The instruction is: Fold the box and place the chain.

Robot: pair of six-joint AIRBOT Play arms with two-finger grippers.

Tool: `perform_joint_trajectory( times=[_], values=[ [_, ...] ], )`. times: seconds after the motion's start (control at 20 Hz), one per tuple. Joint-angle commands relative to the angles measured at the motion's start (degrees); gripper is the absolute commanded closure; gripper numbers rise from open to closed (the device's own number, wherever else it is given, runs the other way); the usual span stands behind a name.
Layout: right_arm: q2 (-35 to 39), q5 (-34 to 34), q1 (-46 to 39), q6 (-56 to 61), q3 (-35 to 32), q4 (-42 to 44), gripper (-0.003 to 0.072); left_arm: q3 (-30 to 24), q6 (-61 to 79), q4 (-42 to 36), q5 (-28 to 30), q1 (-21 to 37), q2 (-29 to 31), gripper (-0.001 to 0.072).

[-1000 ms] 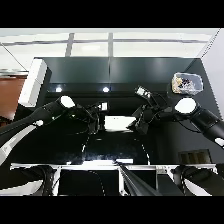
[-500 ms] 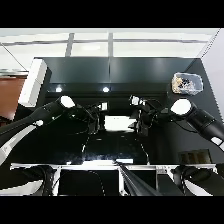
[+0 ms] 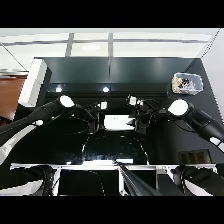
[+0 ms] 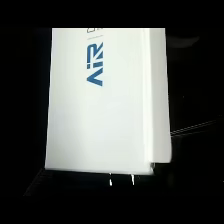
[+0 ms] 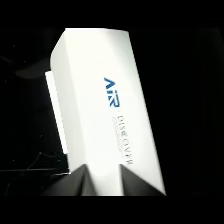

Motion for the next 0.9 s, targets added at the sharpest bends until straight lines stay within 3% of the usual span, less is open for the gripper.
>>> perform_joint_trajectory(
  times=[0.0,0.4,0.55,0.6,0.65,0.85],
  values=[
    [-0.02,-0.26,0.07,0.28,0.79,-0.15,0.006,0.04,0.04,0.02,-0.17,0.0,0.0,0.0177],
    [-0.17,0.79,1.88,-6.75,0.76,-1.57,0.0065,0.04,0.07,0.0,-0.2,0.0,0.0,0.0178],
    [-0.22,-2.89,2.97,-5.09,0.76,-5.07,0.0068,0.04,0.07,0.0,-0.2,0.0,0.0,0.0177],
    [-0.22,-4.48,2.97,-4.44,0.79,-4.81,0.0159,0.04,0.04,0.02,-0.26,-0.02,0.0,0.0177],
    [-0.22,-5.07,2.97,-4.09,0.9,-4.87,0.0201,0.04,0.04,0.02,-0.39,-0.02,0.0,0.0177],
    [-0.22,-3.85,2.99,-2.89,0.9,-4.83,0.0203,0.04,0.04,0.02,-0.37,-0.02,0.0,0.0178]
  ],
)
